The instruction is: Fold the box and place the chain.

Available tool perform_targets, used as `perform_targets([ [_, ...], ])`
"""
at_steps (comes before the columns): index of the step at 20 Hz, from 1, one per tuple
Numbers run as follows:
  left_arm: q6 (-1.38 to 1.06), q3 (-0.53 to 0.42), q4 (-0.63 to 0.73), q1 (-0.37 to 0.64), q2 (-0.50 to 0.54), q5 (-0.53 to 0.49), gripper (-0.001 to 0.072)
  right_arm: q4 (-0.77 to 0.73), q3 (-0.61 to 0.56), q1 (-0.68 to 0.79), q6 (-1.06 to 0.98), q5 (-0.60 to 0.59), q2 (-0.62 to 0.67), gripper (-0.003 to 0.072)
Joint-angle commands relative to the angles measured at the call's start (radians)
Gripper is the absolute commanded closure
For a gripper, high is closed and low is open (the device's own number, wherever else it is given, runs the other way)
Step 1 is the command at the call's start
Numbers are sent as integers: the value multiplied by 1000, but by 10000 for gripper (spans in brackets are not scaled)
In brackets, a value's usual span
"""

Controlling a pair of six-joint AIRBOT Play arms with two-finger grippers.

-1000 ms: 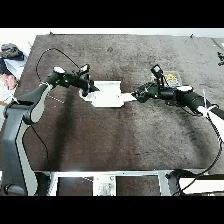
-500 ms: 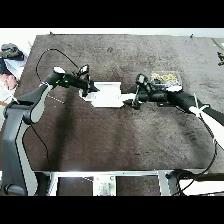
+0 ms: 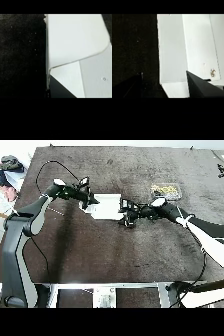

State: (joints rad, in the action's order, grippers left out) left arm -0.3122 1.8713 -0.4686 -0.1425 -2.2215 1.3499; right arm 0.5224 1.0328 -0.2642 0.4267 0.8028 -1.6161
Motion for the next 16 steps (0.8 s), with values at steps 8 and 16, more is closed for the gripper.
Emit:
perform_targets([
  [8, 1, 0, 0, 0, 0, 0, 698, -5, 23, -11, -57, -166, -3, 68],
  [16, 1, 0, 2, 0, 0, 0, 698, -33, 60, 4, -56, -239, 20, 68],
])
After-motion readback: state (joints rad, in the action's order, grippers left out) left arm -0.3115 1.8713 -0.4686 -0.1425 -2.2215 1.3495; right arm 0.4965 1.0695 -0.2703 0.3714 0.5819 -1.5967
